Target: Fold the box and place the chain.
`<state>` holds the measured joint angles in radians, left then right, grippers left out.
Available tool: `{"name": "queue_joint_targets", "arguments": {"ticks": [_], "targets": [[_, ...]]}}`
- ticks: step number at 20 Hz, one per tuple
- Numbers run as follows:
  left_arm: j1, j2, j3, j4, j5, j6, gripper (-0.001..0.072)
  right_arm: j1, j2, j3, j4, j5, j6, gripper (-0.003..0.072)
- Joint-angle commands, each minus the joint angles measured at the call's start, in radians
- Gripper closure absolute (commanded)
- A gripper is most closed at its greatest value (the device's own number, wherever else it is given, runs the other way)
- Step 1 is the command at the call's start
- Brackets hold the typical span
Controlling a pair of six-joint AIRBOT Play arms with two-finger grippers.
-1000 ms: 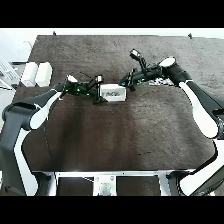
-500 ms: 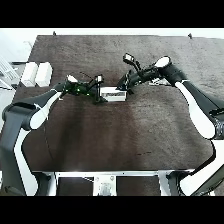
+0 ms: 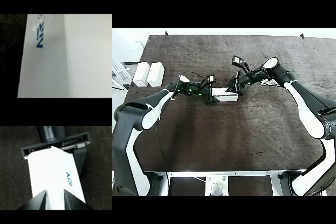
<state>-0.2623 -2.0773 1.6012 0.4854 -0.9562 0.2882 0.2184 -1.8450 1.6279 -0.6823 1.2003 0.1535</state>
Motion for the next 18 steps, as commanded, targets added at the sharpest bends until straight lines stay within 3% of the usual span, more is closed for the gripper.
{"name": "queue_joint_targets", "arguments": {"ticks": [1, 18], "targets": [[0.001, -0.001, 0.000, 0.000, 0.002, 0.000, 0.0294, 0.005, -0.011, 0.004, -0.003, -0.007, -0.005, 0.0399], [0.001, -0.001, 0.000, 0.000, 0.003, 0.000, 0.0294, 0.011, -0.024, 0.053, -0.029, -0.066, 0.007, 0.0409]]}}
